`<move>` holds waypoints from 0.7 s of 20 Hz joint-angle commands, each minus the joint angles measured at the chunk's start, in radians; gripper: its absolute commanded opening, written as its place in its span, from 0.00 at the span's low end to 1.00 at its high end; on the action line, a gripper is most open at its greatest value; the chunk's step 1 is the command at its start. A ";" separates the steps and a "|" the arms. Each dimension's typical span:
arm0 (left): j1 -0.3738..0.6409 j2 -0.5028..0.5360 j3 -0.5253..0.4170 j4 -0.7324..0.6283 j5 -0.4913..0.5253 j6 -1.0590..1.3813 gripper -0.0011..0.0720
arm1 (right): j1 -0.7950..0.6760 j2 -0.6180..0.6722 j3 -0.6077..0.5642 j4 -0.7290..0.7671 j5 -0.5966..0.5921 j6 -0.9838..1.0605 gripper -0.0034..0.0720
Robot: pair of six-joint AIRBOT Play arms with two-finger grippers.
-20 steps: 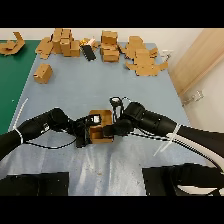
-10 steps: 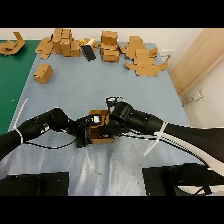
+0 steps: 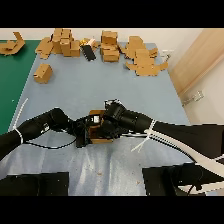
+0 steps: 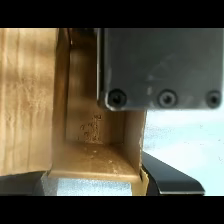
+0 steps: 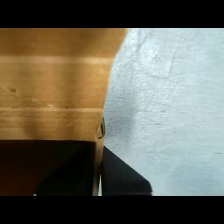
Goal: Fold the box.
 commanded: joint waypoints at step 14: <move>0.000 0.001 0.000 0.000 0.000 0.000 0.58 | 0.000 0.112 0.082 -0.051 -0.186 -0.015 0.55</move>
